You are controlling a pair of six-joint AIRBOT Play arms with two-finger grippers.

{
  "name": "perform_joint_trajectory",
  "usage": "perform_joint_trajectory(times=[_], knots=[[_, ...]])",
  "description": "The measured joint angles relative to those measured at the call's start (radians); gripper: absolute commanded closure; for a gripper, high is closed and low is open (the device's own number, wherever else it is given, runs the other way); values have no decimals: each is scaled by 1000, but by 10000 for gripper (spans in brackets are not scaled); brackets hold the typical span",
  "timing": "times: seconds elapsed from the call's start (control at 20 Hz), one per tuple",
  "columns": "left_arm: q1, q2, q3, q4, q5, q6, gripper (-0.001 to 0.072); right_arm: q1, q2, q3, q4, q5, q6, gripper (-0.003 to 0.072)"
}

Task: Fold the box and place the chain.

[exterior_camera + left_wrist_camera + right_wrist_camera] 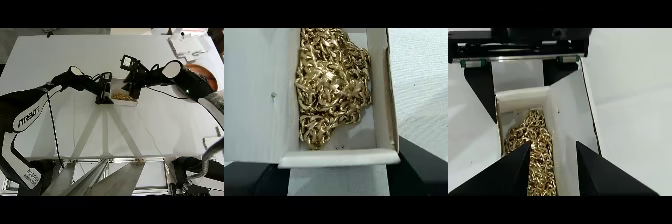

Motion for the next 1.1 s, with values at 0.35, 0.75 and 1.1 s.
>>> perform_joint_trajectory(times=[0.35,0.75,1.1], knots=[[0,0,0,0,0,0,252,-2,10,42,-26,-6,128,369],[0,0,0,0,0,0,252,-98,-91,216,-29,6,426,369],[0,0,0,0,0,0,252,-125,-249,253,-19,256,469,369]])
